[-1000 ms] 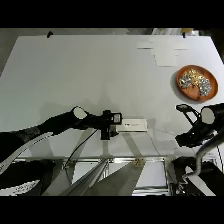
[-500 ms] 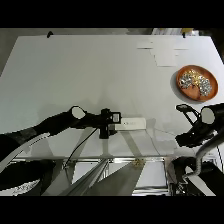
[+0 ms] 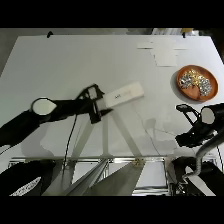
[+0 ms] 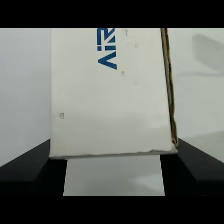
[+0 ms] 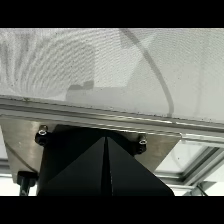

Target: Fold the box and place the chain.

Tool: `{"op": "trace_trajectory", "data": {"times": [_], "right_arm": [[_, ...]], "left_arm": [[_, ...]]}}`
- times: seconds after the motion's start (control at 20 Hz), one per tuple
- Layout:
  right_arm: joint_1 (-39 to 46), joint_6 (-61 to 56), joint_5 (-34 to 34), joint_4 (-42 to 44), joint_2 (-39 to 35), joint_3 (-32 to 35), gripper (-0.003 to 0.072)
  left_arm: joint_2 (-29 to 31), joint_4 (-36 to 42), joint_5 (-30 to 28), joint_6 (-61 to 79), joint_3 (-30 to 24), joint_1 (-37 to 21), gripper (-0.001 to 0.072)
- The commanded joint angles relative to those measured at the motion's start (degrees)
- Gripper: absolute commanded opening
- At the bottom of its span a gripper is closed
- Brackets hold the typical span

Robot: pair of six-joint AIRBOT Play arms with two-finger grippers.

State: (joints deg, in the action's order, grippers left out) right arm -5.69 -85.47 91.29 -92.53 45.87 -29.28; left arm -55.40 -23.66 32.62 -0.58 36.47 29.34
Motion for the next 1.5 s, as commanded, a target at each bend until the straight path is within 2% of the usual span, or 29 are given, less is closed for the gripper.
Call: {"op": "trace_trajectory", "data": {"times": [0.0, 0.2, 0.4, 0.5, 0.65, 0.8, 1.0, 1.2, 1.3, 1.35, 1.45], "right_arm": [[0.0, 0.0, 0.0, 0.0, 0.0, -0.1, 0.0014], [0.0, 0.0, 0.0, 0.0, 0.0, -0.1, 0.0014], [0.0, 0.0, 0.0, 0.0, 0.0, -0.1, 0.0014], [0.0, 0.0, 0.0, 0.0, 0.0, -0.1, 0.0014], [0.0, 0.0, 0.0, 0.0, 0.0, -0.1, 0.0014], [0.0, 0.0, 0.0, 0.0, 0.0, -0.1, 0.0014], [0.0, 0.0, 0.0, 0.0, 0.0, -0.1, 0.0014], [0.0, 0.0, 0.0, 0.0, 0.0, -0.1, 0.0014], [0.0, 0.0, 0.0, 0.0, 0.0, -0.1, 0.0014], [0.0, 0.0, 0.0, 0.0, 0.0, -0.1, 0.0014], [0.0, 0.0, 0.0, 0.0, 0.0, -0.1, 0.0014]], "left_arm": [[8.2, -11.1, -1.2, -17.8, 0.1, -8.8, 0.0207], [12.3, -29.5, 0.7, -40.0, 0.1, -20.9, 0.0209], [11.2, -47.5, 7.2, -59.6, 0.0, -32.7, 0.0209], [9.3, -53.4, 11.1, -66.2, 0.0, -38.0, 0.0212], [5.0, -54.6, 16.8, -68.1, 0.0, -44.8, 0.0212], [0.2, -54.7, 20.7, -68.0, 0.0, -48.7, 0.0212], [-5.6, -55.1, 23.9, -68.0, 0.0, -50.2, 0.0212], [-8.9, -55.1, 26.1, -68.0, 0.0, -50.2, 0.0226], [-9.5, -55.3, 26.7, -68.0, 0.0, -50.2, 0.0393], [-9.5, -55.6, 27.0, -68.0, 0.0, -50.2, 0.0448], [-9.5, -56.2, 28.0, -68.0, 0.0, -50.2, 0.0465]]}}
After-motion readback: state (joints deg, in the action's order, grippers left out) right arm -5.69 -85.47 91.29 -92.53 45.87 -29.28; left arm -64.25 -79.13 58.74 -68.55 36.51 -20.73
